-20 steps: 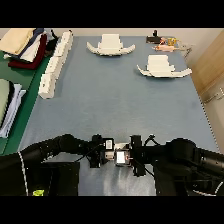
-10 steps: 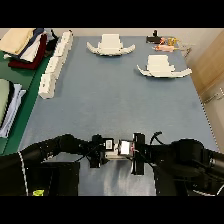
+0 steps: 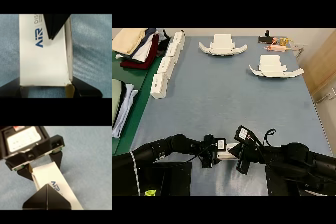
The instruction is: Fold the box.
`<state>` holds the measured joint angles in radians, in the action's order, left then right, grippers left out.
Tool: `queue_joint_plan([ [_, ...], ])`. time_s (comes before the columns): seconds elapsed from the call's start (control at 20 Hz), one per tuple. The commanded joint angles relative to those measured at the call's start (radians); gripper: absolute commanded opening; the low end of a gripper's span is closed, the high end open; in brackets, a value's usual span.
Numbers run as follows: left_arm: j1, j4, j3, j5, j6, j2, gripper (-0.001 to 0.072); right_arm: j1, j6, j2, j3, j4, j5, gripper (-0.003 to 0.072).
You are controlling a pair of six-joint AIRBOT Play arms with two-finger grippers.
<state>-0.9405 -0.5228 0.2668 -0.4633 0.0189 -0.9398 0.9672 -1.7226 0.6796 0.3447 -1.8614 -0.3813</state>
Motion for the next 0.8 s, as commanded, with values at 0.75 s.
queue_joint_plan([
  [0.75, -0.001, 0.000, 0.000, 0.000, 0.000, 0.000, 0.0532, 0.001, 0.025, 0.102, -0.075, -0.092, 0.068, 0.0002],
])
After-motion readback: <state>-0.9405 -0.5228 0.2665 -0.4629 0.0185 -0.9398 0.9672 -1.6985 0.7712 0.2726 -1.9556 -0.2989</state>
